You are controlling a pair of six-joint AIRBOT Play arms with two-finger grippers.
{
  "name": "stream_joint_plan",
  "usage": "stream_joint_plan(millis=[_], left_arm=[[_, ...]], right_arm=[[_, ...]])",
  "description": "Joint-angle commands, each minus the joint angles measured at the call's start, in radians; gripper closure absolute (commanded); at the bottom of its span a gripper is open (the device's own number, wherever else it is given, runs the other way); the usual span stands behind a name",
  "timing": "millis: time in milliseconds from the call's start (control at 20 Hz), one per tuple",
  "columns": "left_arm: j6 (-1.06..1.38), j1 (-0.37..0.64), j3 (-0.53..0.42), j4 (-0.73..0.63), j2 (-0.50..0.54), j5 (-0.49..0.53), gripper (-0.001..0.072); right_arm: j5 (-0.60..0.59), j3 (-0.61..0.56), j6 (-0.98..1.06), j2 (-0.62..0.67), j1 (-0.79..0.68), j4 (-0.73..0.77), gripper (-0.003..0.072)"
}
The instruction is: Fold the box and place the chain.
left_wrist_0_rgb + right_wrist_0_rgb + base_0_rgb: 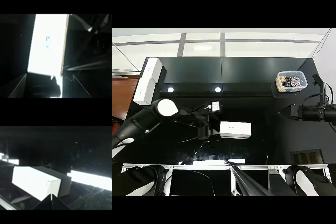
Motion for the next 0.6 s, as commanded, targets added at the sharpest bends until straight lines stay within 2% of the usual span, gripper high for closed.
stream_joint_plan(millis=[0,200,300,550], left_arm=[[-0.066,-0.09,0.062,0.0,-0.094,0.071,-0.0004],[-0.066,-0.151,0.129,-0.034,-0.198,0.124,-0.0004],[-0.065,-0.183,0.144,-0.074,-0.23,0.203,-0.0004],[-0.064,-0.221,0.178,-0.072,-0.283,0.194,-0.0004]], right_arm=[[-0.01,0.001,0.0,0.001,-0.005,-0.003,0.0674],[-0.01,0.0,0.0,0.001,-0.005,-0.004,0.0674],[-0.011,0.0,0.0,0.001,-0.005,-0.004,0.0674],[-0.011,0.0,-0.001,0.001,-0.005,-0.004,0.0674]])
